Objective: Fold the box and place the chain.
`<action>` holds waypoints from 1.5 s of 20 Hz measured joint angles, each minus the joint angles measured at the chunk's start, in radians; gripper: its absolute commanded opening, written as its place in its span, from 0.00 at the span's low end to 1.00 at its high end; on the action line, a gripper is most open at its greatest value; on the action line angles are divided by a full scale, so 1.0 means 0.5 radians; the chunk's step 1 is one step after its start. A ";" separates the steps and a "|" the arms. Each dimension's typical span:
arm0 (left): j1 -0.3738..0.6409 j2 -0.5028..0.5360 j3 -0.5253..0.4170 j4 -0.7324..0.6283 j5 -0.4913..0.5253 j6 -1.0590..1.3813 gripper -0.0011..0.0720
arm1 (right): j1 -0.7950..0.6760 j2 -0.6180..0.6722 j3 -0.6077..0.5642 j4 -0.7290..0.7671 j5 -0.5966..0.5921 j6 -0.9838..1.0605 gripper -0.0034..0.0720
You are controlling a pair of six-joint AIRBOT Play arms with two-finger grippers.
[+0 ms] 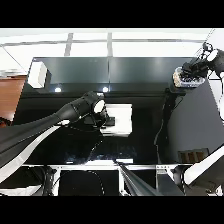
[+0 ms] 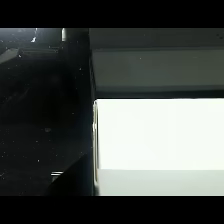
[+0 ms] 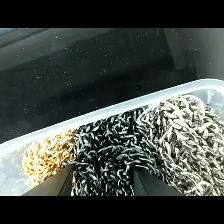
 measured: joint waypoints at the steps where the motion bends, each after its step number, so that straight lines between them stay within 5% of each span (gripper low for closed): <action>1: 0.000 0.000 0.000 0.000 0.000 0.000 0.05 | 0.004 -0.010 0.002 -0.006 -0.003 0.001 0.60; 2: 0.000 0.000 0.000 0.000 0.000 0.000 0.05 | 0.010 -0.021 0.002 -0.013 -0.005 0.002 0.60; 4: 0.001 0.000 0.000 -0.001 0.000 0.001 0.05 | 0.023 -0.037 0.002 -0.010 -0.003 0.009 0.07; 10: 0.000 0.000 0.000 -0.001 0.004 0.001 0.05 | 0.031 0.042 0.068 -0.090 0.163 -0.008 0.07; 18: 0.000 0.000 0.000 -0.001 0.013 0.001 0.05 | 0.020 0.543 0.098 -0.127 0.237 -0.124 0.07; 30: 0.000 0.000 0.000 0.000 0.014 0.001 0.05 | 0.008 1.459 0.101 0.510 0.257 -0.367 0.07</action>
